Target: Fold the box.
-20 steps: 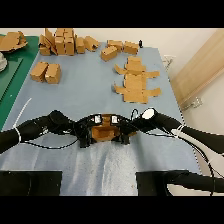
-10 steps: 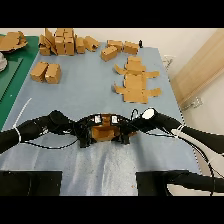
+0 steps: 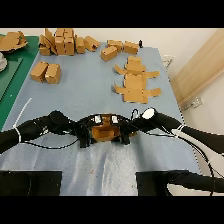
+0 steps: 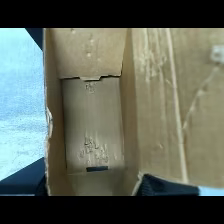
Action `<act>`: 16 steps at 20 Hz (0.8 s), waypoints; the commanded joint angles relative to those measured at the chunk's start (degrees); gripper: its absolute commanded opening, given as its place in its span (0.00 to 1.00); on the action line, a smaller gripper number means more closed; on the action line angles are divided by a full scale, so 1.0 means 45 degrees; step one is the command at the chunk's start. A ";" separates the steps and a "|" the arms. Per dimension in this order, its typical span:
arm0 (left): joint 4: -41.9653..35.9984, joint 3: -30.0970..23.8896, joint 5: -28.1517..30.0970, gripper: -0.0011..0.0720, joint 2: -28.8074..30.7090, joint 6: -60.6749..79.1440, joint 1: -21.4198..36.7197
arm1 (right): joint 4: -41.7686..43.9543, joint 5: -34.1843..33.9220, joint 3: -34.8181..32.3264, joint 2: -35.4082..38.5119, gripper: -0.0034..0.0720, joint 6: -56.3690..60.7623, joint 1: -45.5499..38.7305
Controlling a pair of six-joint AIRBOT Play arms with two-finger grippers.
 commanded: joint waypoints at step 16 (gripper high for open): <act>0.0010 -0.0005 -0.0015 0.55 -0.0005 0.0005 0.0019 | -0.1807 0.1389 0.0165 0.2953 0.96 0.7708 -0.3997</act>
